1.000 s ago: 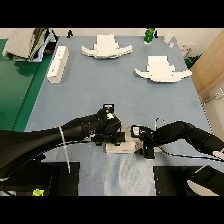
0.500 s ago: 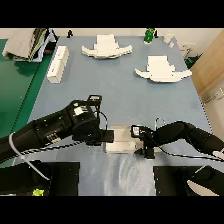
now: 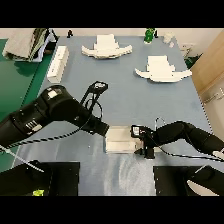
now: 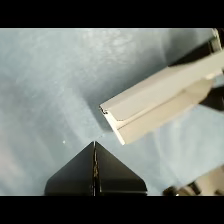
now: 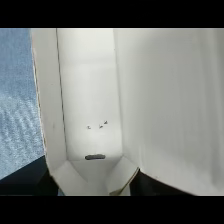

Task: Fold the box.

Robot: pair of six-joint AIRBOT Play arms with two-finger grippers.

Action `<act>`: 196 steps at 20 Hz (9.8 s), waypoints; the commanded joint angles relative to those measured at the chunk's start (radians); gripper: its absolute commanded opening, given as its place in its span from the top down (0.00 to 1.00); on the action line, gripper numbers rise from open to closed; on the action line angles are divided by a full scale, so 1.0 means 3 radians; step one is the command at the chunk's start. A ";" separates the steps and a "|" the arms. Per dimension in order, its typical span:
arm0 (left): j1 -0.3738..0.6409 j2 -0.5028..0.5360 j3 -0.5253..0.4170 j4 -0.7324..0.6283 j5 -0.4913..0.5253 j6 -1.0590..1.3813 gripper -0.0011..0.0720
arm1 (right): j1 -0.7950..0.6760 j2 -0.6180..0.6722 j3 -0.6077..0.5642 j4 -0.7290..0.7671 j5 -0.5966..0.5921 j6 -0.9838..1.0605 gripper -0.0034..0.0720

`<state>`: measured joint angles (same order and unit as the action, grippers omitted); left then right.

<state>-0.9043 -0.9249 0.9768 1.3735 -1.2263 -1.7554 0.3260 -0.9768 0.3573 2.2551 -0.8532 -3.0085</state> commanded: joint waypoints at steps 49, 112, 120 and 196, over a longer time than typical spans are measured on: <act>0.0458 -0.0472 -0.1979 -0.2935 0.2173 0.6069 0.04 | -0.0001 -0.0003 0.0000 0.0000 0.0001 0.0000 0.28; 0.0416 -0.0364 -0.2117 -0.3183 0.2346 0.6410 0.29 | -0.0001 -0.0003 0.0000 0.0000 0.0001 0.0000 0.28; 0.0416 -0.0362 -0.2117 -0.3182 0.2338 0.6410 0.29 | -0.0001 -0.0003 0.0000 0.0000 0.0001 0.0000 0.28; 0.0416 -0.0362 -0.2117 -0.3182 0.2335 0.6410 0.29 | 0.0427 -0.0562 0.1284 0.0225 0.0220 0.3464 0.95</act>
<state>-0.7803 -1.0336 0.3408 0.4198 -0.5274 0.1688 0.4549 -1.2282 0.7414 2.3383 -0.7643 -1.9469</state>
